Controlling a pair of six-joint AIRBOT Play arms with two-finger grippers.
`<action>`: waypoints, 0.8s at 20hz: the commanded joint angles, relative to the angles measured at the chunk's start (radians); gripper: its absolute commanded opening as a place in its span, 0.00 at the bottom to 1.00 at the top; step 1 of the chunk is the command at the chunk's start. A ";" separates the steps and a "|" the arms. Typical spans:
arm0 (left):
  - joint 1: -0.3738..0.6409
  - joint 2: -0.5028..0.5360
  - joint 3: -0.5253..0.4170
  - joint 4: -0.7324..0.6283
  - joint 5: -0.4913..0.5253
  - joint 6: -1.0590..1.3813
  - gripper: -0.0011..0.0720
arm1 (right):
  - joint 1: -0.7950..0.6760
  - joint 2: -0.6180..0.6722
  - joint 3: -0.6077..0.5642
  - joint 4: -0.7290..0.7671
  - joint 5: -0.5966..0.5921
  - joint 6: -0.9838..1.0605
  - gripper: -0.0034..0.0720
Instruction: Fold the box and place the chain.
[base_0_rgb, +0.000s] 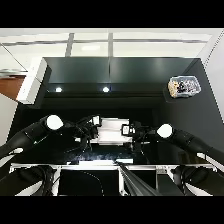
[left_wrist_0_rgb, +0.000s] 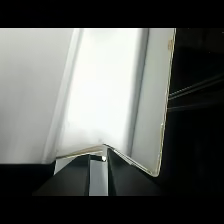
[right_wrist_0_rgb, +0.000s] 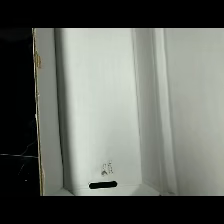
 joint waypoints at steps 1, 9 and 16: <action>-0.027 -0.031 0.000 -0.023 0.007 0.001 0.20 | 0.000 0.000 0.001 0.000 0.000 0.000 0.68; -0.061 -0.031 0.000 -0.019 0.058 0.001 0.13 | 0.000 0.000 0.001 0.000 0.000 0.000 0.68; -0.062 -0.031 0.000 -0.019 0.051 0.001 0.35 | 0.000 0.000 0.001 0.000 0.000 0.000 0.68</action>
